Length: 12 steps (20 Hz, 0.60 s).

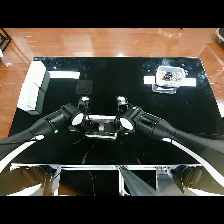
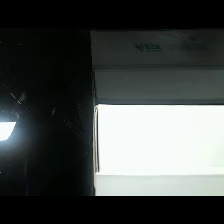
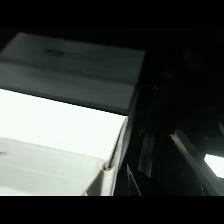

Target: Fold the box and place the chain.

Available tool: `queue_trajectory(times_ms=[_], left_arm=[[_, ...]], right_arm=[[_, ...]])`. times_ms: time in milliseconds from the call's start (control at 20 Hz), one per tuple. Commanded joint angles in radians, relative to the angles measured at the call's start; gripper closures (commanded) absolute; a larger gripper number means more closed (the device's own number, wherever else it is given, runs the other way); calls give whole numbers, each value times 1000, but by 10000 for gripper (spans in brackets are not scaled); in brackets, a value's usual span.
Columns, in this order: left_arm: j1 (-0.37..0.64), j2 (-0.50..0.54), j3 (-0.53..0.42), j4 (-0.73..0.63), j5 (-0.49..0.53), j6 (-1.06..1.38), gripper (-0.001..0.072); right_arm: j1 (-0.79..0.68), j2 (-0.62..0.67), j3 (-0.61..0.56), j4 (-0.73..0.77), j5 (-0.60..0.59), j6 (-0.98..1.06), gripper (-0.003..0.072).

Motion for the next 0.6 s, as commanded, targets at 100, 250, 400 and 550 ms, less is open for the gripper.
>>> queue_trajectory(times_ms=[100, 250, 400, 550], left_arm=[[0, 0, 0, 0, 14, 5, 680], [0, 0, 0, 0, 14, 9, 680], [0, 0, 0, 0, 14, 9, 680], [0, 0, 0, 0, 14, 9, 680]], right_arm=[[7, -17, 30, -53, 76, 140, 346], [7, -44, 64, -51, 83, 157, 346], [9, -83, 119, -51, 103, 167, 347], [12, -107, 135, -48, 132, 168, 381]])
